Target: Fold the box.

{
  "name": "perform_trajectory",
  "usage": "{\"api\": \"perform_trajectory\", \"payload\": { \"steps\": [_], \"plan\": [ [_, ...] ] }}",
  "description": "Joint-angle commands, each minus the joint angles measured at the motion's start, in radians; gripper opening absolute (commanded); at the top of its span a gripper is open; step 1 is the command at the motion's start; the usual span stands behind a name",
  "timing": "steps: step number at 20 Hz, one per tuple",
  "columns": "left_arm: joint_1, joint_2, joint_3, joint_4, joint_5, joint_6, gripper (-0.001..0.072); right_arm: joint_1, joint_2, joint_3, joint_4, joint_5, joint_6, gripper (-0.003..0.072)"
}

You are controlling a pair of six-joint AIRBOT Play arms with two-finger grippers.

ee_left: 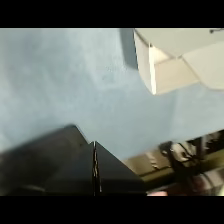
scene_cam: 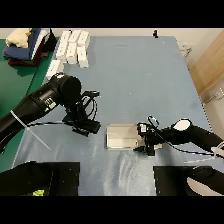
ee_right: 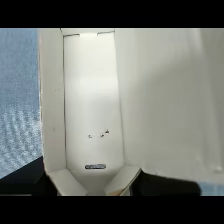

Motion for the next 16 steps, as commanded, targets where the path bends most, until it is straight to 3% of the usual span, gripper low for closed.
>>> {"api": "perform_trajectory", "payload": {
  "steps": [1, 3, 5, 6, 7, 8, 9, 12, 14, 16],
  "plan": [
    [0.003, 0.001, -0.034, 0.064, 0.111, 0.415, 0.0016, 0.0, 0.0, 0.0, 0.0, 0.0, 0.0, 0.0542],
    [0.071, 0.019, -0.095, -0.02, 0.165, 0.623, 0.0016, 0.0, 0.0, 0.0, 0.0, 0.0, 0.0, 0.0542],
    [0.204, 0.039, -0.202, -0.184, 0.26, 0.934, 0.0018, 0.0, 0.0, 0.0, 0.0, 0.0, 0.0, 0.0542],
    [0.255, 0.041, -0.251, -0.251, 0.29, 1.099, 0.0115, 0.0, 0.0, 0.0, 0.001, 0.0, 0.0, 0.0542],
    [0.293, 0.04, -0.3, -0.302, 0.348, 1.22, 0.0507, 0.0, 0.0, 0.0, 0.0, 0.0, 0.0, 0.0542],
    [0.319, 0.04, -0.344, -0.327, 0.435, 1.279, 0.0637, 0.0, 0.0, 0.0, 0.0, 0.0, 0.0, 0.0542],
    [0.332, 0.04, -0.385, -0.35, 0.522, 1.368, 0.0673, 0.0, 0.0, 0.0, 0.0, 0.0, 0.0, 0.0541],
    [0.329, 0.04, -0.463, -0.491, 0.668, 1.65, 0.0675, 0.0, 0.0, 0.0, 0.0, 0.0, 0.0, 0.0542],
    [0.327, 0.041, -0.501, -0.602, 0.709, 1.77, 0.0675, 0.0, 0.0, 0.0, 0.0, 0.0, 0.0, 0.0542],
    [0.321, 0.05, -0.535, -0.617, 0.711, 1.848, 0.0675, 0.0, 0.0, 0.0, 0.0, 0.0, 0.0, 0.0542]
  ]
}}
